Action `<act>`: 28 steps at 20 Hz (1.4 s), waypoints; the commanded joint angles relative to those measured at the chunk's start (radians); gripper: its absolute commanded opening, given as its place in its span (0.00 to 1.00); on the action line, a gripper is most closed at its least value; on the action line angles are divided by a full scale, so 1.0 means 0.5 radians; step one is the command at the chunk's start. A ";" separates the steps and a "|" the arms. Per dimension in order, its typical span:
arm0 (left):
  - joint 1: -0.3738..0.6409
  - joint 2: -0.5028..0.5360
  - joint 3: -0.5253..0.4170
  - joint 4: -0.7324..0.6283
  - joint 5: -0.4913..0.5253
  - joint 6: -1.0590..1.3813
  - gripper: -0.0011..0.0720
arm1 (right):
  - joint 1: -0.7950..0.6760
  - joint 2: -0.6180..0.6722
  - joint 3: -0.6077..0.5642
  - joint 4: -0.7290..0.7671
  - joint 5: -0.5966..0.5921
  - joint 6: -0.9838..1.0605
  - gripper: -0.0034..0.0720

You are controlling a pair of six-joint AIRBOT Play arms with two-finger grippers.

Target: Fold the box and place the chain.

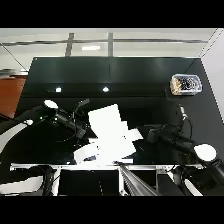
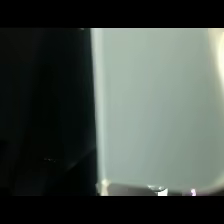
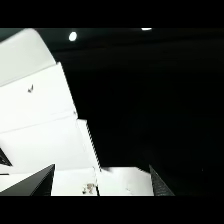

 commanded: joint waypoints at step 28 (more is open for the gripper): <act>-0.603 0.628 -0.348 0.465 1.208 0.903 0.05 | -0.564 -0.005 0.355 -0.887 0.655 -0.935 0.97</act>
